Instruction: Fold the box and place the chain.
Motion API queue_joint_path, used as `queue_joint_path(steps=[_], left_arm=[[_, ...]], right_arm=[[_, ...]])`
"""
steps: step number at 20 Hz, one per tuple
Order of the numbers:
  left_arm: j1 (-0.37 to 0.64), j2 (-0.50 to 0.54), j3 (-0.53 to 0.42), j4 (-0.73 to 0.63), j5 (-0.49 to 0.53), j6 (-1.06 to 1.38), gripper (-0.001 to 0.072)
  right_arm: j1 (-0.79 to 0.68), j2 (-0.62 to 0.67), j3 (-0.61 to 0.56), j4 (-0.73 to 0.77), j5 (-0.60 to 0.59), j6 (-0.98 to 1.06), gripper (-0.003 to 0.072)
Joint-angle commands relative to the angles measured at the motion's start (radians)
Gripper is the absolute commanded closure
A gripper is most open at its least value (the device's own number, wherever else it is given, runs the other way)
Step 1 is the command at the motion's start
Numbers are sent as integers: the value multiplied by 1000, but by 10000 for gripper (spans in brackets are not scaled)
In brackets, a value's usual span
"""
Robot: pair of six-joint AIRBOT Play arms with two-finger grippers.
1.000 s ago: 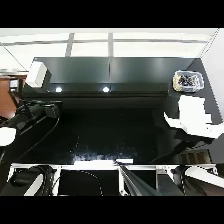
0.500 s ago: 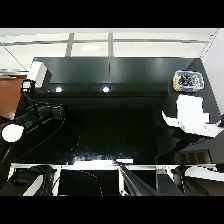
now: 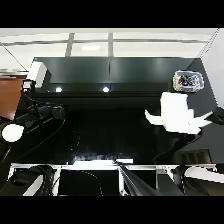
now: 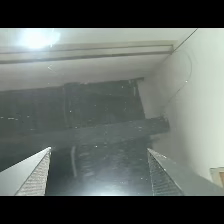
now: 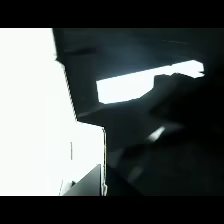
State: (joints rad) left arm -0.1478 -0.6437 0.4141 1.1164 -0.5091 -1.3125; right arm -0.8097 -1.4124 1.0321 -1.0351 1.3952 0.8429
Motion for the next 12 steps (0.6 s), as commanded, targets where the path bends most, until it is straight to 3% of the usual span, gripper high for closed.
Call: queue_joint_path(steps=[1,4,8,12], left_arm=[[-1,-1,0,-63,-7,0,0],[-14,-1,0,-119,-49,0,0],[-89,-30,1,-131,-72,11,0],[-198,-135,7,-305,-84,11,0]], right_arm=[[97,87,-114,187,14,-71,679],[232,209,-281,371,-37,-171,679],[444,423,-554,595,-323,-280,679],[669,546,-739,756,-514,-330,679]])
